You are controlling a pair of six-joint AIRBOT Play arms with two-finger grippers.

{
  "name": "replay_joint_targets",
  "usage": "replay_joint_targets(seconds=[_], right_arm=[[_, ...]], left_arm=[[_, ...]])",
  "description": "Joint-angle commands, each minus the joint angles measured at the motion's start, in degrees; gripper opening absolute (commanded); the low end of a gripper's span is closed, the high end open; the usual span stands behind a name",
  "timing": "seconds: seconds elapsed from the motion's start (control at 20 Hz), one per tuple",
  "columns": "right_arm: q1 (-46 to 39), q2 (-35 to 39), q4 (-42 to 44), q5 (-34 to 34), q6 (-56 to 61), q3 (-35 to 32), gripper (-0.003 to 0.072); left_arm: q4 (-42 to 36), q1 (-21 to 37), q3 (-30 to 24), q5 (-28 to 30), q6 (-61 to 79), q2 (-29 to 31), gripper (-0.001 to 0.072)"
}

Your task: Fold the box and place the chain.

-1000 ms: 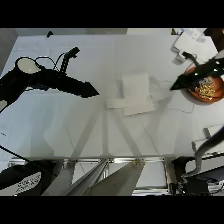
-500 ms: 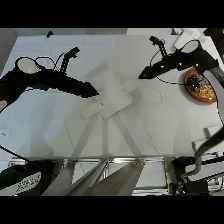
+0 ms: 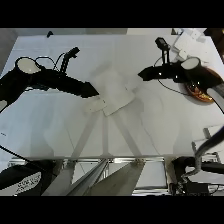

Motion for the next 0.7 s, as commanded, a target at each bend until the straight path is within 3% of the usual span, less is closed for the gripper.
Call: replay_joint_targets(seconds=[0.0, 0.25, 0.3, 0.4, 0.5, 0.65], right_arm=[[0.09, 5.95, 7.85, -8.87, -3.87, -12.76, 0.0006], [0.85, 7.45, 5.18, -3.56, -3.02, -16.11, 0.0012], [0.85, 7.45, 4.46, -3.61, -2.25, -16.11, 0.0057], [0.85, 7.45, 3.37, -3.63, -0.11, -16.02, 0.0403], [0.85, 7.45, 1.51, -3.41, 2.03, -15.17, 0.0411], [0.26, 6.47, -9.25, -0.24, 13.03, -9.64, 0.0404]], left_arm=[[0.02, -0.04, 0.07, 0.02, 0.0, 0.04, 0.0401], [0.02, -0.04, 0.07, 0.02, 0.0, 0.04, 0.0401], [0.02, -0.04, 0.07, 0.02, 0.0, 0.04, 0.0401], [0.02, -0.04, 0.07, 0.02, 0.0, 0.04, 0.0401], [0.02, -0.04, 0.07, 0.02, 0.02, 0.04, 0.0401], [0.02, -0.04, 0.07, 0.02, 0.02, 0.04, 0.0401]])
